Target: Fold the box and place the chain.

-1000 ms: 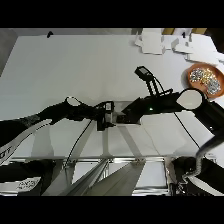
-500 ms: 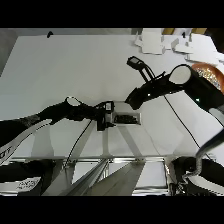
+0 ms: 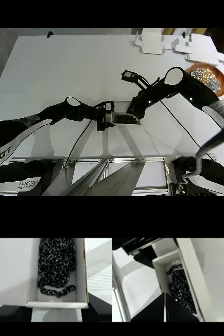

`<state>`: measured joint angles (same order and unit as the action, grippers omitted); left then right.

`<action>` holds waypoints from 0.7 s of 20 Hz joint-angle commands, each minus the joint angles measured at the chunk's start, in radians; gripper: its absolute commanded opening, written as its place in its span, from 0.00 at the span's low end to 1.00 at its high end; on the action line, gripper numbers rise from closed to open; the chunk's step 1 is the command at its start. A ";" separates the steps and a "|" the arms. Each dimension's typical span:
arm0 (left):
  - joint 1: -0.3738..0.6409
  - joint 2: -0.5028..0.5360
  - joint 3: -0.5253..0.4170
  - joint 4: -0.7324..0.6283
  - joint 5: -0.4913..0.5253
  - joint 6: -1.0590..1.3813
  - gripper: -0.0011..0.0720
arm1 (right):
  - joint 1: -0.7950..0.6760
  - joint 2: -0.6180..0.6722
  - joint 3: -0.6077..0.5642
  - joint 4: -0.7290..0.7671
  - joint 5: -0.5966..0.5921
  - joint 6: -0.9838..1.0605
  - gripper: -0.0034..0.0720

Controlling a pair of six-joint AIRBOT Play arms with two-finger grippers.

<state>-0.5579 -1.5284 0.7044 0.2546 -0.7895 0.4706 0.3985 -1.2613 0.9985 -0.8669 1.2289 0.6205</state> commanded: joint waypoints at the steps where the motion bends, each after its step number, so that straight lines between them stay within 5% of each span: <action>1: -0.001 0.000 0.000 0.000 0.000 0.000 0.45 | -0.002 0.111 -0.018 0.052 -0.102 -0.137 0.14; 6: -0.001 0.000 0.000 0.000 0.000 0.000 0.45 | -0.111 0.121 -0.018 0.088 -0.324 -0.051 0.13; 14: -0.001 0.000 0.000 0.000 0.000 0.000 0.45 | -0.076 -0.080 -0.031 0.027 -0.149 -0.056 0.14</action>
<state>-0.5579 -1.5284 0.7044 0.2546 -0.7895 0.4706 0.3016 -1.2980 0.9756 -0.8299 1.0275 0.5983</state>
